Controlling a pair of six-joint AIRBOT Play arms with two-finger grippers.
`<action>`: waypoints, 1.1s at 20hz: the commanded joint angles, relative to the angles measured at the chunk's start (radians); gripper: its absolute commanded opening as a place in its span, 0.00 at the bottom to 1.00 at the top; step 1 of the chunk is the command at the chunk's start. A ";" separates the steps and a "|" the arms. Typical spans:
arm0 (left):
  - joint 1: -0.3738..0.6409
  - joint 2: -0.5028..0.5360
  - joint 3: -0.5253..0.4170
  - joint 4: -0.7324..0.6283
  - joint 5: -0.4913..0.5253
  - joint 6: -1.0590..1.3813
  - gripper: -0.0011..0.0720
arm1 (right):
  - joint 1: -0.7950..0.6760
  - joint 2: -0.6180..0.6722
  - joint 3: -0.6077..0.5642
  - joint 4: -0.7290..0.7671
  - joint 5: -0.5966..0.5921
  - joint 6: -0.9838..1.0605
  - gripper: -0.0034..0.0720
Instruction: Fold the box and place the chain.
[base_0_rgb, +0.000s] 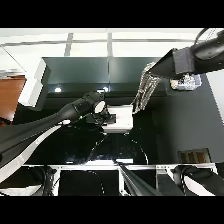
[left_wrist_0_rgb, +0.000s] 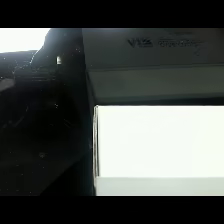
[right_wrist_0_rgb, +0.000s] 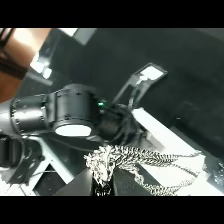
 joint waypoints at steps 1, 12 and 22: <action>0.000 0.000 0.000 0.000 0.000 0.000 0.05 | -0.056 0.014 0.000 -0.005 0.051 -0.010 0.06; 0.000 0.000 0.000 0.001 0.000 0.000 0.05 | -0.054 0.015 0.000 0.208 0.052 -0.051 0.06; 0.000 0.000 0.000 0.000 0.000 0.000 0.05 | 0.087 -0.001 -0.154 0.141 -0.080 -0.061 0.07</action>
